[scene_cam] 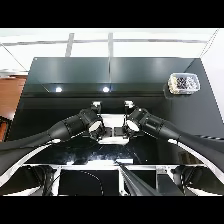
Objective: Fold the box and place the chain.
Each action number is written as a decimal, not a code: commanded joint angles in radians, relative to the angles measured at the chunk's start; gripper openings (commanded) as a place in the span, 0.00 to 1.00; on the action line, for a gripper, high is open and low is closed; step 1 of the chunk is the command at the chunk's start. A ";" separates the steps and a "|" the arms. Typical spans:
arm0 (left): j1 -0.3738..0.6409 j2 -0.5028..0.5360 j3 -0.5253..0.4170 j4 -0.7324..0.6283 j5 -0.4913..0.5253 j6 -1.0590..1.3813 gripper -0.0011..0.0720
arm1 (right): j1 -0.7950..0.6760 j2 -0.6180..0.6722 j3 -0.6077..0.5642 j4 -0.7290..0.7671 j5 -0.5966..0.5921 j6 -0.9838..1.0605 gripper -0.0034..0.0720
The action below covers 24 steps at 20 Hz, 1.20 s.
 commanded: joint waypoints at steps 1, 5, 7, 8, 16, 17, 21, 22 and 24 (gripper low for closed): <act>0.000 0.000 0.000 -0.001 0.003 -0.001 0.05 | 0.001 -0.002 0.002 -0.010 0.014 -0.009 0.06; 0.000 0.000 0.000 0.000 0.003 -0.001 0.05 | 0.001 -0.002 0.002 -0.011 0.010 -0.009 0.06; 0.000 0.000 0.000 0.000 0.003 -0.001 0.05 | 0.000 -0.001 0.003 -0.014 0.011 -0.009 0.39; 0.000 0.000 0.000 0.000 0.003 -0.001 0.05 | 0.000 0.002 0.003 -0.014 0.014 -0.010 0.42; 0.000 0.000 0.000 0.000 0.003 -0.001 0.05 | -0.087 0.292 0.003 -0.045 0.131 -0.148 0.42; 0.000 0.000 0.000 0.000 0.003 -0.001 0.05 | -0.129 0.363 0.003 -0.049 0.146 -0.201 0.42; 0.000 0.000 0.000 0.000 0.002 -0.001 0.05 | -0.327 0.538 0.003 -0.485 0.172 -0.278 0.42; 0.000 0.000 0.000 0.000 0.003 -0.001 0.05 | -0.381 0.537 0.001 -0.632 0.157 -0.278 0.42; 0.000 0.000 0.000 0.000 0.003 -0.001 0.05 | -0.534 0.521 -0.016 -0.753 0.012 -0.278 0.42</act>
